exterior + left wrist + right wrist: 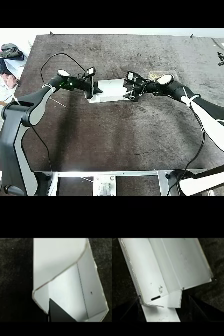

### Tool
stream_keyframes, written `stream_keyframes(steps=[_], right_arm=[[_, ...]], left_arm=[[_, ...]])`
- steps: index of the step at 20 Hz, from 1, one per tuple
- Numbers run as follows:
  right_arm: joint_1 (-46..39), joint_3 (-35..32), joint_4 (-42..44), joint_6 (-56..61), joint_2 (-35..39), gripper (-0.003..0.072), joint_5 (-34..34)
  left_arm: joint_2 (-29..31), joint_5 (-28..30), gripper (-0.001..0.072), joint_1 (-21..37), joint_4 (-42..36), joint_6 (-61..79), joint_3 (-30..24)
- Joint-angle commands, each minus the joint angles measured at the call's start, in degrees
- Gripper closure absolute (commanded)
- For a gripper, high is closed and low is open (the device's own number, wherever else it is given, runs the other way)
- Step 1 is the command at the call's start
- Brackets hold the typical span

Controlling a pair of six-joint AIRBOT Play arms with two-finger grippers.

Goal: Fold the box and place the chain.

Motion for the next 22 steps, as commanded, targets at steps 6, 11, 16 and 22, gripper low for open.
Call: stream_keyframes(steps=[6,11,16,22], right_arm=[[-4.6,10.0,-0.1,0.5,-7.9,-0.0029,15.3],[-4.6,13.6,1.7,0.4,-12.1,-0.0029,20.1],[-4.5,15.8,2.8,-0.3,-15.2,-0.0029,21.8],[-3.3,15.8,3.1,-1.4,-16.1,-0.0029,23.4]], left_arm=[[0.0,0.0,0.0697,0.0,0.0,0.0,0.0],[0.0,0.0,0.0696,0.0,0.0,0.0,0.0],[0.0,0.0,0.0697,0.0,0.0,0.0,0.0],[0.0,0.0,0.0697,0.0,0.0,0.0,0.0]])
